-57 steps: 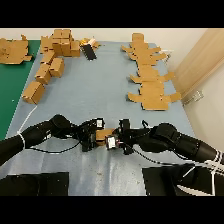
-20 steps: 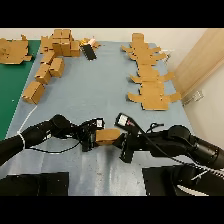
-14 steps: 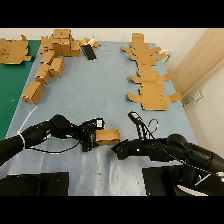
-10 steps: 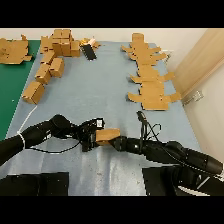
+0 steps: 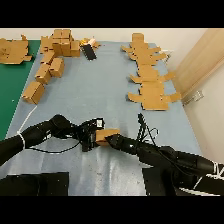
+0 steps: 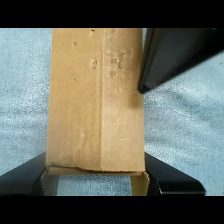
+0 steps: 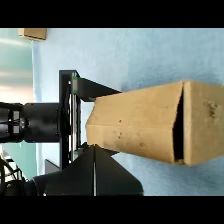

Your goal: Fold the box.

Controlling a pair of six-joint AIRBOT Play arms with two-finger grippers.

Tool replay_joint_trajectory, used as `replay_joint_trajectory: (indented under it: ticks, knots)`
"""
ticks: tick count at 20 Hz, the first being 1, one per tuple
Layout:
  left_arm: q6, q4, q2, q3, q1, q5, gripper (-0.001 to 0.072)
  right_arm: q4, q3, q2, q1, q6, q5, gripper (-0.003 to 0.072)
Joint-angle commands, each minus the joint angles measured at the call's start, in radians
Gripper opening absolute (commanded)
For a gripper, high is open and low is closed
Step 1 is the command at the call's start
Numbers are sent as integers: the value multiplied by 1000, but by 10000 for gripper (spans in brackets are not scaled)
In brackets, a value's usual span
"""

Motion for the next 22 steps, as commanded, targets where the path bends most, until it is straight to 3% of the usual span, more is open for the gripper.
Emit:
replay_joint_trajectory:
  ticks: [1,22]
  knots:
    - [0,0,0,0,0,0,427,3,0,-27,24,16,18,2]
    - [0,0,0,0,0,0,428,-1,0,-96,24,16,48,2]
